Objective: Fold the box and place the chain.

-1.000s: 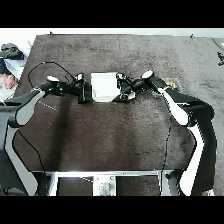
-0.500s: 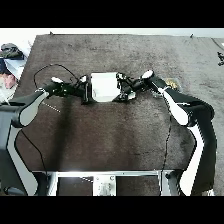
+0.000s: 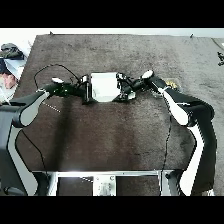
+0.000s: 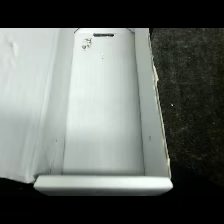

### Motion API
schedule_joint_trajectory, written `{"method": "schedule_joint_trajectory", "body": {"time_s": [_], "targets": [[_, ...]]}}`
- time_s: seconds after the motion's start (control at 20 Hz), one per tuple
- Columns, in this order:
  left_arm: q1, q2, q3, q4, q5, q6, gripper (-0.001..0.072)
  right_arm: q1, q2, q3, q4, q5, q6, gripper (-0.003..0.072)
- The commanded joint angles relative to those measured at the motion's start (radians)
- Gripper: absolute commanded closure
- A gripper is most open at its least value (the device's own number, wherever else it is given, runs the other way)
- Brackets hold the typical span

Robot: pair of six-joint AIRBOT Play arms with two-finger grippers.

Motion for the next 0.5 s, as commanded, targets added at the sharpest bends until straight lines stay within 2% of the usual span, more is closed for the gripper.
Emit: {"method": "schedule_joint_trajectory", "body": {"time_s": [0.0, 0.45], "targets": [[0.0, 0.0, 0.001, -0.001, -0.022, 0.0, -0.0011, 0.001, 0.0, 0.001, 0.0, 0.0, 0.0, 0.036], [0.0, 0.0, 0.001, -0.001, -0.02, 0.0, -0.0001, 0.001, 0.0, 0.001, 0.0, 0.0, 0.0, 0.036]]}}
